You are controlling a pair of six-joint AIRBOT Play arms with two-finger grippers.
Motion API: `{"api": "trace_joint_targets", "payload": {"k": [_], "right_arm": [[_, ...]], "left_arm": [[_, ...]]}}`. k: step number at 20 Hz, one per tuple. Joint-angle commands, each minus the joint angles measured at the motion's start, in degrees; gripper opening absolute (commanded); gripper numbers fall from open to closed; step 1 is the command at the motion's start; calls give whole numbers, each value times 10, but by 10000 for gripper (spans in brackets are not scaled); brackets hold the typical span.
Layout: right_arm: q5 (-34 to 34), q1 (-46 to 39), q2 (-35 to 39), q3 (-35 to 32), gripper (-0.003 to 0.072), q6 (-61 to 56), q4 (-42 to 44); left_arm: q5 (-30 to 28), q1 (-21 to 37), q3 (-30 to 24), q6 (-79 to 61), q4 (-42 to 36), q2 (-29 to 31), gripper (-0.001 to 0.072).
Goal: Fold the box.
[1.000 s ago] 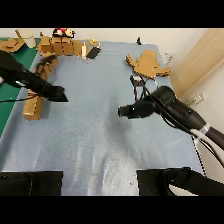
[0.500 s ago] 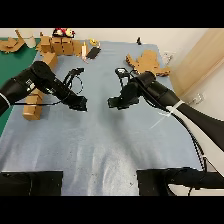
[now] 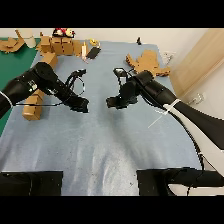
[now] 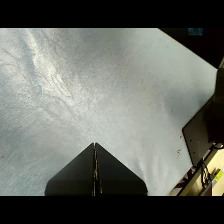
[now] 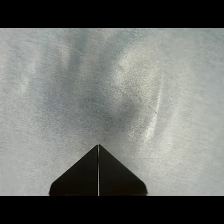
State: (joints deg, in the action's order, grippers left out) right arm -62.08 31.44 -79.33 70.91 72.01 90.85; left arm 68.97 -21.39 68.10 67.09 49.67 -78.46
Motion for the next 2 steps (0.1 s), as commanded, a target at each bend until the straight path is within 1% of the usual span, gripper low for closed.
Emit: {"api": "trace_joint_targets", "payload": {"k": [1, 2], "right_arm": [[-1, 0, 0, 1, 2, 0, 0], [-1, 0, 0, 1, 2, 0, 0]], "left_arm": [[1, 0, 0, 0, 0, 0, 11], [1, 0, 0, 0, 0, 0, 12]]}}
